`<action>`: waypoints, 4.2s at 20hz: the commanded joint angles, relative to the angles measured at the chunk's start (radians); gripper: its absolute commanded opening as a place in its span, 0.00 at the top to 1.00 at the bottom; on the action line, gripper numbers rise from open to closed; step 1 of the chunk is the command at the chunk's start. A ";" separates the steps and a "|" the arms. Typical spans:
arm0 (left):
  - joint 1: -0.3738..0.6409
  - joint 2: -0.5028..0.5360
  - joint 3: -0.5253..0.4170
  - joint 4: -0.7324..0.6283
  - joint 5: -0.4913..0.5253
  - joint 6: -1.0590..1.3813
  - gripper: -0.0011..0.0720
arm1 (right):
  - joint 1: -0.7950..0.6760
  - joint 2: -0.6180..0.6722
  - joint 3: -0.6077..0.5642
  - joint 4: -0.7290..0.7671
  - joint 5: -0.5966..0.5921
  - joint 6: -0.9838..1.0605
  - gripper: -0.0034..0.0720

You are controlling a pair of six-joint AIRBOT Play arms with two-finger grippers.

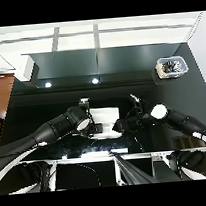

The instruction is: Fold the box and place the chain.

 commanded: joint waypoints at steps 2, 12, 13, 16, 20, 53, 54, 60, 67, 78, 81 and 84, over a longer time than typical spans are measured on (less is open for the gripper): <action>0.000 -0.001 0.001 0.001 0.000 0.000 0.95 | 0.022 0.000 0.078 -0.212 0.001 0.195 0.16; 0.000 -0.001 0.001 0.000 0.000 0.000 0.95 | 0.242 -0.028 0.283 -0.735 0.179 0.813 0.55; 0.000 -0.001 0.001 0.000 0.000 0.000 0.95 | 0.252 -0.044 0.294 -0.735 0.200 0.828 0.55; 0.000 -0.001 0.001 0.001 0.000 0.000 0.95 | 0.286 -0.097 0.330 -0.745 0.223 0.877 0.55; 0.000 -0.001 0.001 0.001 0.000 0.000 0.95 | 0.312 -0.140 0.354 -0.745 0.269 0.925 0.64; 0.000 -0.002 0.001 0.002 0.003 0.000 0.95 | 0.336 -0.215 0.404 -0.816 0.294 1.007 0.84; 0.000 -0.002 0.001 0.002 0.003 0.000 0.95 | 0.336 -0.215 0.404 -0.816 0.296 1.007 0.84; 0.000 -0.002 0.001 0.002 0.003 0.000 0.95 | 0.336 -0.215 0.404 -0.815 0.300 1.007 0.84; 0.000 -0.002 0.001 0.002 0.003 0.000 0.95 | 0.336 -0.215 0.404 -0.828 0.299 1.006 0.94; 0.000 -0.002 0.000 0.003 0.002 0.000 0.95 | 0.332 -0.087 0.404 -0.874 0.333 0.837 0.45; 0.000 -0.002 0.000 0.004 -0.002 0.000 0.95 | 0.331 0.041 0.404 -1.038 0.449 0.790 0.45; 0.000 -0.002 0.000 0.004 -0.002 0.000 0.95 | 0.311 0.177 0.404 -1.343 0.617 0.768 0.45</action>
